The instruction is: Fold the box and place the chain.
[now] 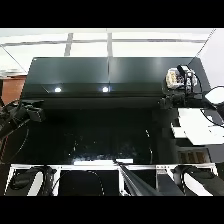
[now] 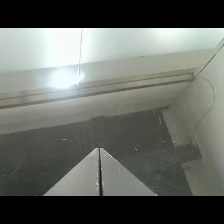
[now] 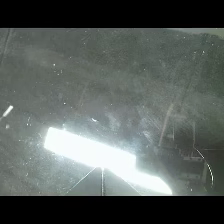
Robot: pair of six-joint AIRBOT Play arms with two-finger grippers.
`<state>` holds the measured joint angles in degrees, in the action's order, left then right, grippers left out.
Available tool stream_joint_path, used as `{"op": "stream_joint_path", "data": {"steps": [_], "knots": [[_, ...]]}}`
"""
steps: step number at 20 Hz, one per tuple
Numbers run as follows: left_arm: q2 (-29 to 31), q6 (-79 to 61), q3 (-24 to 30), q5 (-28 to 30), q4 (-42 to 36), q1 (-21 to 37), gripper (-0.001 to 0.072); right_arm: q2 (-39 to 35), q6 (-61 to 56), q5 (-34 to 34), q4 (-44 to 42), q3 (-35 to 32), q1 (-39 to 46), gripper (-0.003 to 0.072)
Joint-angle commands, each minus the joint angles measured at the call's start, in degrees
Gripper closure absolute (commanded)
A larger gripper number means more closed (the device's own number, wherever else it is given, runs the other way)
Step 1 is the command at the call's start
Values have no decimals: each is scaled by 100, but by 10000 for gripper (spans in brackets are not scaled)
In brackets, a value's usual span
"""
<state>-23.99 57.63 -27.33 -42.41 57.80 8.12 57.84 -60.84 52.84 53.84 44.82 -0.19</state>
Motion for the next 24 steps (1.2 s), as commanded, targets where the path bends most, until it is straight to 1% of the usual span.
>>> {"op": "stream_joint_path", "data": {"steps": [1,10,13,15,16,18,19,20,21,22,23,24], "knots": [[4,0,2,2,2,-2,683,-4,0,2,-2,4,-7,664],[4,0,2,7,2,-2,683,-4,0,2,-2,4,-7,664],[4,-4,2,125,-184,-2,683,-4,-7,2,-22,4,-7,664],[-9,-44,7,745,-177,-2,683,-4,-2,-122,-361,4,-4,664],[-11,-9,7,918,-179,2,682,-4,-2,-251,-612,4,-9,664],[-107,4,13,1200,-503,-17,682,7,-2,-835,-929,4,-35,662],[-210,4,13,1213,-632,-26,681,24,-7,-1172,-887,4,-35,563],[-345,4,13,1167,-723,-26,652,57,-13,-1379,-879,4,-28,121],[-520,7,13,1027,-800,-26,371,105,-17,-1615,-756,4,-9,-34],[-684,4,13,940,-798,-26,16,116,-90,-1891,-334,9,101,-34],[-868,105,11,841,-767,-17,-5,122,-575,-2070,199,22,341,-34],[-1003,118,11,708,-752,-13,-5,151,-1244,-2087,894,85,765,-33]]}}
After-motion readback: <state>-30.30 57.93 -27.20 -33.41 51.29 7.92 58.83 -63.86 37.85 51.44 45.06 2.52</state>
